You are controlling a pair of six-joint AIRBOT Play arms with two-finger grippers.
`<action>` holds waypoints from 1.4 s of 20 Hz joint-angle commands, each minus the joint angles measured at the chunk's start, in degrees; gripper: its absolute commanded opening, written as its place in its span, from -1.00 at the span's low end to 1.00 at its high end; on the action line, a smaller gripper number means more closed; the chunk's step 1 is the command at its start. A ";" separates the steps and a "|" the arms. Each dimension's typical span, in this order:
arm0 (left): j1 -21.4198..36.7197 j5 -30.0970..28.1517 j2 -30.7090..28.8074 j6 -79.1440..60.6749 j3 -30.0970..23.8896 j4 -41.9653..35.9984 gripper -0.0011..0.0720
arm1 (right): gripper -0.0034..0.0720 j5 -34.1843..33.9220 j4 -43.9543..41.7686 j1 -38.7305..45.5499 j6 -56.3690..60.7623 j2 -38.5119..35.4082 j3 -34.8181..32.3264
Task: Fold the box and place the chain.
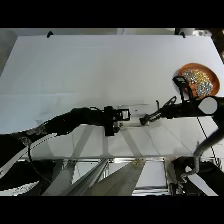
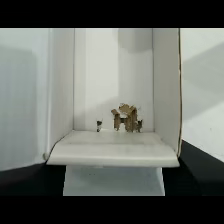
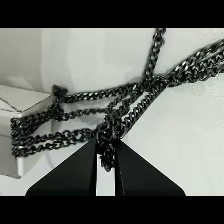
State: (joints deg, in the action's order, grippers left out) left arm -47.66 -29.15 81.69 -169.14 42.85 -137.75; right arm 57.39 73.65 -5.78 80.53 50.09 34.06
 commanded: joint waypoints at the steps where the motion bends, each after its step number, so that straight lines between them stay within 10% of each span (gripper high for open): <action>1: 0.04 0.48 -0.92 0.07 0.07 -0.22 -0.55 | -0.87 0.76 -2.38 0.02 -0.26 -3.69 0.04; 20: 0.07 1.73 2.54 0.02 0.07 -0.20 -0.55 | -0.87 7.13 -35.01 0.00 -12.17 -6.10 2.14; 28: 0.07 1.73 2.54 0.04 0.07 -0.20 -0.55 | -0.87 -2.64 -26.18 -13.79 -8.22 -4.20 2.10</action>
State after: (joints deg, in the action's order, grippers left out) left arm -47.59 -27.70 84.18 -169.07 42.92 -138.10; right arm 59.92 43.90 -14.13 69.69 44.73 36.12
